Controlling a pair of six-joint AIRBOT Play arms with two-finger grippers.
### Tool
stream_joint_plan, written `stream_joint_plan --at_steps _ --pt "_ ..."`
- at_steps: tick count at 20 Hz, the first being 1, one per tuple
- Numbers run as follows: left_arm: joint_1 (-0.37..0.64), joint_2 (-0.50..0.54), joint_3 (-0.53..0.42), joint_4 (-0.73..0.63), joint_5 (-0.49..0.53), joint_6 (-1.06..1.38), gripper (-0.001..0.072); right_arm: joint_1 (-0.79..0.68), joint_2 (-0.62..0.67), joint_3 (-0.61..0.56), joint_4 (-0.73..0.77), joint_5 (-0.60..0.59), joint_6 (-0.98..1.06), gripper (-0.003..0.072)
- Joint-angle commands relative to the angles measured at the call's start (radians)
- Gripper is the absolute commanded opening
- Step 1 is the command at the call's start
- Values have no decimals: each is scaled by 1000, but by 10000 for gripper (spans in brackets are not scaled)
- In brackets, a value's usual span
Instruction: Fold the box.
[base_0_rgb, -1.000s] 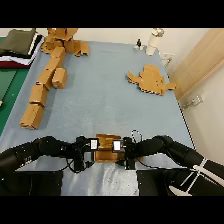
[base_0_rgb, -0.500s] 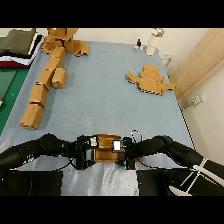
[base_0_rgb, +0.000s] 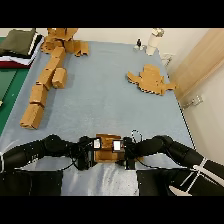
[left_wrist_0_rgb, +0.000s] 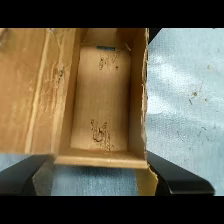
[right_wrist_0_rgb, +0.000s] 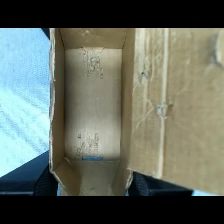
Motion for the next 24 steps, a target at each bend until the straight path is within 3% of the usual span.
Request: stream_joint_plan --at_steps 1,5,6,7,8,24 --pt "-16 -26 18 0 22 5 699 0 0 0 -3 0 0 494" --pt "-16 -27 18 4 16 8 697 0 0 0 -3 0 0 494" --pt "-16 -27 18 5 13 8 648 0 0 0 -3 0 0 493" --pt "-15 -27 18 6 13 9 474 0 0 0 -3 0 0 493" --pt "-15 -27 18 8 11 11 413 0 0 0 -3 0 0 494" --pt "-15 -27 18 8 12 11 412 0 0 0 -3 0 0 494"
